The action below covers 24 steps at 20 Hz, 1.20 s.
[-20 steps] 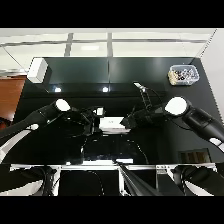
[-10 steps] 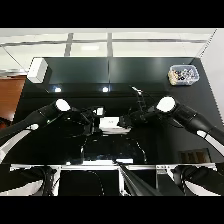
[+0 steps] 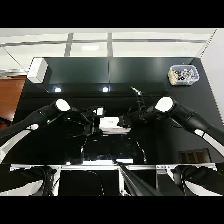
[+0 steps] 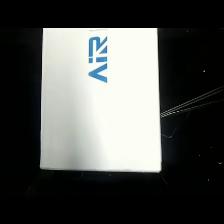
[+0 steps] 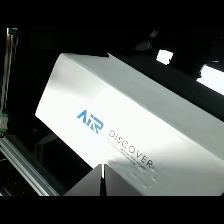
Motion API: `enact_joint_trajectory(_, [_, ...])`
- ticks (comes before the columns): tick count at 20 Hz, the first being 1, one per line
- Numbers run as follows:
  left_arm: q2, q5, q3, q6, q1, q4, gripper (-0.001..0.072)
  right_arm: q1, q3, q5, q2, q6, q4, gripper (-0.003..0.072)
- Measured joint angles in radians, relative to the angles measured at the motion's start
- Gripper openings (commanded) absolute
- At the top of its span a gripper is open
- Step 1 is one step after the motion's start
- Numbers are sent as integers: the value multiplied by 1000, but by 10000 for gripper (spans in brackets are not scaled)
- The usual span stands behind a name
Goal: Fold the box and place the chain.
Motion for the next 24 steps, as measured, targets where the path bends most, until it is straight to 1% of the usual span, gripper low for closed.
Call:
enact_joint_trajectory(10, [0,-1,0,2,0,1,294,29,1,-10,-48,0,0,13])
enact_joint_trajectory(17, [0,-2,0,1,0,2,294,34,3,-9,-54,-10,0,13])
enact_joint_trajectory(18, [0,-2,0,1,0,2,294,32,8,4,-50,-19,-5,13])
enact_joint_trajectory(20, [0,-1,0,-2,0,-1,294,15,28,76,-31,-40,-12,12])
enact_joint_trajectory(21, [0,0,0,-2,0,-1,294,-2,44,101,-11,-49,-9,13])
enact_joint_trajectory(24, [0,1,0,-2,0,-1,294,-60,85,195,82,-50,-70,12])
